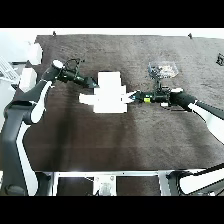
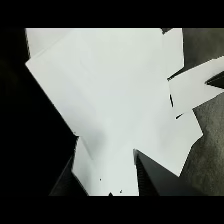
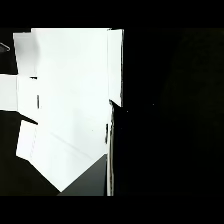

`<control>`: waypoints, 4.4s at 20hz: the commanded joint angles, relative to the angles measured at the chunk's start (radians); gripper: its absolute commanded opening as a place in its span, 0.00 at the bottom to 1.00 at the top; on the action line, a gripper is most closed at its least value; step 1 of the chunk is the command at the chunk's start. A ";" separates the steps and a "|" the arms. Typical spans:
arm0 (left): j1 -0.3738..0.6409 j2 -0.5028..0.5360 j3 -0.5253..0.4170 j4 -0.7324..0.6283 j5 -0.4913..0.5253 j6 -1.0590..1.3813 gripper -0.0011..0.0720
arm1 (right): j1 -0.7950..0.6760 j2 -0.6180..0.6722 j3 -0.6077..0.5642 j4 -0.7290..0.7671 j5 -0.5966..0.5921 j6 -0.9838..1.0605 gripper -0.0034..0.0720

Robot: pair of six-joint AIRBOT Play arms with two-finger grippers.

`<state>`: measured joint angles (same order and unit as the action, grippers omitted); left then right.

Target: Fold the box and place the chain.

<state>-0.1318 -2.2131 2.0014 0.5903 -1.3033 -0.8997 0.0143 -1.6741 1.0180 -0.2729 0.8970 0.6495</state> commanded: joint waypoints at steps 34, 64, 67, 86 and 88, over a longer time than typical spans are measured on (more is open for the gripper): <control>-0.028 -0.039 -0.004 -0.143 -0.069 0.426 0.04 | -0.081 0.024 0.001 -0.015 0.050 -0.028 0.38; -0.028 -0.026 -0.227 -0.406 -0.013 1.170 0.04 | -0.230 0.059 -0.003 0.100 0.160 -0.099 0.32; -0.030 -0.025 -0.227 -0.408 -0.006 1.170 0.04 | -0.229 0.059 -0.003 0.207 0.263 -0.166 0.32; -0.064 -0.025 -0.227 -0.298 0.058 1.196 0.04 | -0.230 0.071 -0.056 0.246 0.354 -0.348 0.21; -0.064 -0.025 -0.227 -0.298 0.055 1.196 0.05 | -0.230 0.119 -0.113 0.290 0.353 -0.418 0.20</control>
<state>-0.1955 -2.2375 1.7752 0.2829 -1.2518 0.2955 -0.2157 -1.5913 0.9562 -0.0319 1.2469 0.3317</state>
